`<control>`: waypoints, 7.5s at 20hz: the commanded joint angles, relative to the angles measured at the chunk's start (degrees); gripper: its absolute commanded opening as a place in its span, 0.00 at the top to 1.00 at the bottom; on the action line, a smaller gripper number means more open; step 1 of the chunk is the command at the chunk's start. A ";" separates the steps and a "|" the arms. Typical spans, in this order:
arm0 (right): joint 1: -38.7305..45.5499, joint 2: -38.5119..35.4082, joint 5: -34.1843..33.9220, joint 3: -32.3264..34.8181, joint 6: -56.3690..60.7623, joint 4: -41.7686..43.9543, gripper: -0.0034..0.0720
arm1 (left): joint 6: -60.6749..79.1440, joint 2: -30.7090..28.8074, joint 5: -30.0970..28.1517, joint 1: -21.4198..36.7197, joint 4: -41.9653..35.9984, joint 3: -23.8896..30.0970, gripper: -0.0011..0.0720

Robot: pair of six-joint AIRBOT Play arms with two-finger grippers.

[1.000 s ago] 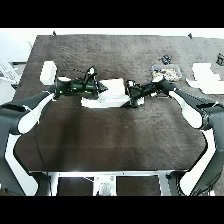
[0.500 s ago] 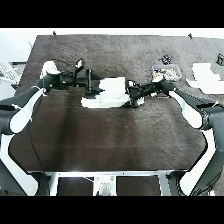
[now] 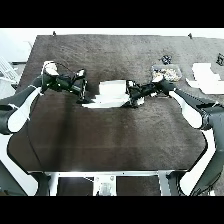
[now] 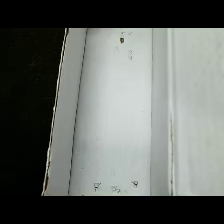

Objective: Fold the box and place the chain.

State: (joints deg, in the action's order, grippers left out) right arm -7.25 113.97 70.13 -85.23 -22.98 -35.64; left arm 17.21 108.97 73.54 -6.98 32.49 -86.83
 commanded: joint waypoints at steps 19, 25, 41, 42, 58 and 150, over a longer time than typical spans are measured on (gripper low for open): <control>-0.07 0.00 0.00 0.07 0.04 0.02 0.18 | -11.43 -0.04 -8.35 -4.31 7.87 0.02 0.31; -0.07 0.00 0.00 0.07 0.04 0.02 0.18 | -14.21 -0.04 -6.45 -4.31 8.59 0.02 0.35; -0.04 0.00 0.00 0.07 0.04 0.02 0.18 | -14.14 -0.04 -9.86 -6.88 9.03 0.02 0.60; -0.04 0.00 0.00 0.07 0.04 0.02 0.18 | -13.75 -0.04 -9.81 -6.88 8.17 0.04 0.60; -0.07 0.00 0.00 0.09 0.04 0.02 0.18 | -7.61 0.17 -11.41 -8.37 1.49 0.04 0.56; -0.04 0.00 0.00 0.11 0.04 0.02 0.18 | -67.08 -1.49 -3.30 -0.37 -1.14 6.27 0.61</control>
State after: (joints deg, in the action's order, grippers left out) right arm -7.31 113.97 70.11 -85.14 -22.96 -35.62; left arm -50.46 107.48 69.08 -7.35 32.93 -80.51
